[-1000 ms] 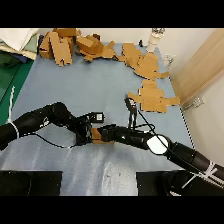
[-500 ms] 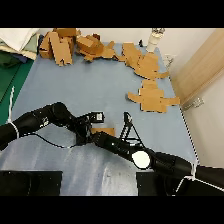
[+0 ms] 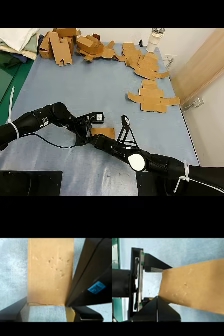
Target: Fold the box.
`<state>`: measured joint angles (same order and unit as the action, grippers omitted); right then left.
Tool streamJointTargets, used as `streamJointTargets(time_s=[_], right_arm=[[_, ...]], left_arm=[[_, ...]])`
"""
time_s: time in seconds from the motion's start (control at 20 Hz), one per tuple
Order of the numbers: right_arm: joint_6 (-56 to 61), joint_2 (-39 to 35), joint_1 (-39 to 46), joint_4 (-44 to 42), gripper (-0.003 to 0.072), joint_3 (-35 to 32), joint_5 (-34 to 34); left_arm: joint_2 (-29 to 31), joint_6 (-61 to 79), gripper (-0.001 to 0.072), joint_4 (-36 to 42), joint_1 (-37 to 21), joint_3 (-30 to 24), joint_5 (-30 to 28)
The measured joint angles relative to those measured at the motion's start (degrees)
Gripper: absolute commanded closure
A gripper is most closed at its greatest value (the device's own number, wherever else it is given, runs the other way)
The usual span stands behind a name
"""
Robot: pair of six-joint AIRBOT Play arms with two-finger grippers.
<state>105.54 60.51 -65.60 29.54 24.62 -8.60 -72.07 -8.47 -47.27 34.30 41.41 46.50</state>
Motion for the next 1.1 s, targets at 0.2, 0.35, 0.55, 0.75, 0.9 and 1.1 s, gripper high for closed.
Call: streamJointTargets(time_s=[0.2, 0.35, 0.55, 0.75, 0.9, 1.1], right_arm=[[0.1, 1.1, -0.4, 0.0, 0.0687, -0.3, 0.2], [0.1, 1.7, -0.5, 0.0, 0.0687, -0.5, 0.3], [0.1, 2.1, -0.5, 0.1, 0.0687, -0.8, 0.4], [0.1, 2.3, -0.5, 0.0, 0.0687, -1.1, 0.2], [0.1, 2.3, -0.6, -0.5, 0.0687, -1.7, -0.1], [0.1, 0.5, -0.6, -1.3, 0.0687, -1.9, 0.9]], left_arm=[[0.0, 0.0, 0.0243, 0.0, 0.0, 0.0, 0.0], [0.0, 0.0, 0.0243, 0.0, 0.0, 0.0, 0.0], [0.0, -0.1, 0.0243, 0.0, 0.0, 0.0, 0.0], [0.0, -0.1, 0.0243, 0.1, 0.0, 0.0, 0.0], [0.0, -0.2, 0.0243, 0.2, 0.0, 0.0, 0.0], [0.0, -0.3, 0.0243, 0.2, 0.0, 0.0, 0.0]])
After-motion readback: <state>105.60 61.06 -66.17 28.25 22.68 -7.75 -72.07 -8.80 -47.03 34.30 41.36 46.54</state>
